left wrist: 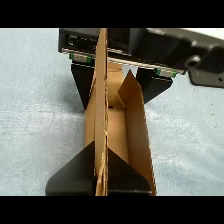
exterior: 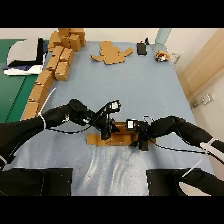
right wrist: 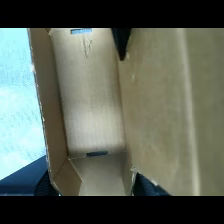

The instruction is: Fold the box.

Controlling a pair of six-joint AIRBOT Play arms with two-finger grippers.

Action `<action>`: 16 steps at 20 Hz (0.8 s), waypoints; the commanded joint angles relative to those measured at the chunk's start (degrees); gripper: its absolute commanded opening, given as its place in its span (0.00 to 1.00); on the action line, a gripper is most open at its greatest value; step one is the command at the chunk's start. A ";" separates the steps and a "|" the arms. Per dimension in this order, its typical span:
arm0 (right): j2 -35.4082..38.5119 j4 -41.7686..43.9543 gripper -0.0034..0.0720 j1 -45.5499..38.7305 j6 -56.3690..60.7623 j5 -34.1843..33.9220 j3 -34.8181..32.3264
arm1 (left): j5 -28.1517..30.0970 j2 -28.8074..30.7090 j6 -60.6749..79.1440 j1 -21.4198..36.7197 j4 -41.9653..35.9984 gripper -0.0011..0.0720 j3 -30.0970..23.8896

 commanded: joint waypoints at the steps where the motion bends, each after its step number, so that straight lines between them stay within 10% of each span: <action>1: -0.04 0.00 0.68 0.13 0.11 0.00 -0.04 | 0.04 0.00 0.02 0.00 0.00 0.04 -0.02; 16: -0.04 0.00 0.68 0.13 0.11 -0.02 -0.04 | 0.50 0.00 0.02 0.00 -3.04 0.04 -0.02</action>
